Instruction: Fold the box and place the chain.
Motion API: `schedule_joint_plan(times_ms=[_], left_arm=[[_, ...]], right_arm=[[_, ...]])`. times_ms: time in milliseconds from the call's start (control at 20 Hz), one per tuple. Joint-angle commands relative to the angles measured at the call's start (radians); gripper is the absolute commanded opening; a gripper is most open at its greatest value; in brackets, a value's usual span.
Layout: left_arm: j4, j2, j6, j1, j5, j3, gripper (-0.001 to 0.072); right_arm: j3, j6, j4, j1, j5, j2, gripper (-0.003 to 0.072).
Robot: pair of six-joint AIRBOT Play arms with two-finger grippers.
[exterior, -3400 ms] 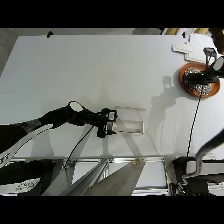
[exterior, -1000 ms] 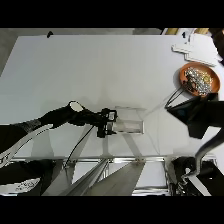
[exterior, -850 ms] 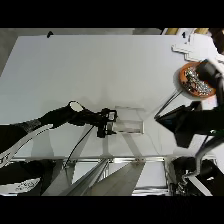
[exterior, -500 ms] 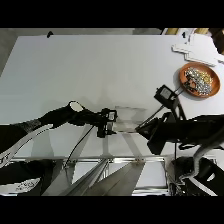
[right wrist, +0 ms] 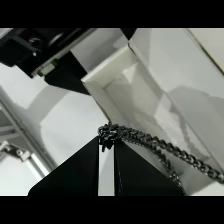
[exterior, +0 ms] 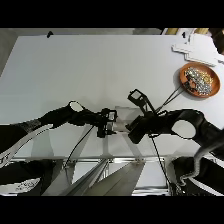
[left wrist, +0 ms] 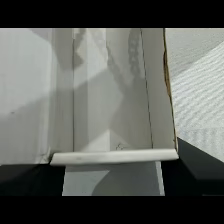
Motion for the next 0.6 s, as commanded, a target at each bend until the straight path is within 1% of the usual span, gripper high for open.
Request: schedule_joint_plan(times_ms=[0, 50, 100, 150, 200, 250, 350, 450, 500, 550], left_arm=[[0.0, 0.001, 0.0, 0.001, 0.0, 0.0, 0.0207], [0.0, 0.001, 0.0, 0.001, 0.0, 0.0, 0.0208], [0.0, 0.001, 0.0, 0.001, 0.0, 0.0, 0.0208], [0.0, 0.001, 0.0, 0.001, 0.0, 0.0, 0.0207], [0.0, 0.001, 0.0, 0.001, 0.0, 0.0, 0.0207], [0.0, 0.001, 0.0, 0.001, 0.0, 0.0, 0.0207], [0.0, 0.001, 0.0, 0.001, 0.0, 0.0, 0.0207], [0.0, 0.001, 0.0, 0.001, 0.0, 0.0, 0.0207], [0.0, 0.001, 0.0, 0.001, 0.0, 0.0, 0.0207], [0.0, 0.001, 0.0, 0.001, 0.0, 0.0, 0.0208]], right_arm=[[-0.001, 0.001, -0.013, 0.043, -0.049, -0.085, 0.0017], [-0.001, 0.002, -0.012, 0.047, -0.072, -0.104, 0.0045], [-0.001, 0.006, -0.01, 0.047, -0.099, -0.12, 0.0136], [-0.001, 0.018, -0.011, 0.047, -0.12, -0.128, 0.0178], [0.001, 0.031, -0.013, 0.047, -0.134, -0.127, 0.0181], [0.01, 0.031, -0.019, 0.047, -0.121, -0.122, 0.0181], [0.053, 0.031, -0.091, 0.036, -0.035, -0.097, 0.0181], [0.098, 0.014, -0.183, -0.022, 0.103, -0.048, 0.0178], [0.103, -0.06, -0.224, -0.067, 0.169, -0.009, 0.0175], [0.102, -0.19, -0.252, -0.111, 0.241, 0.027, 0.0169]])
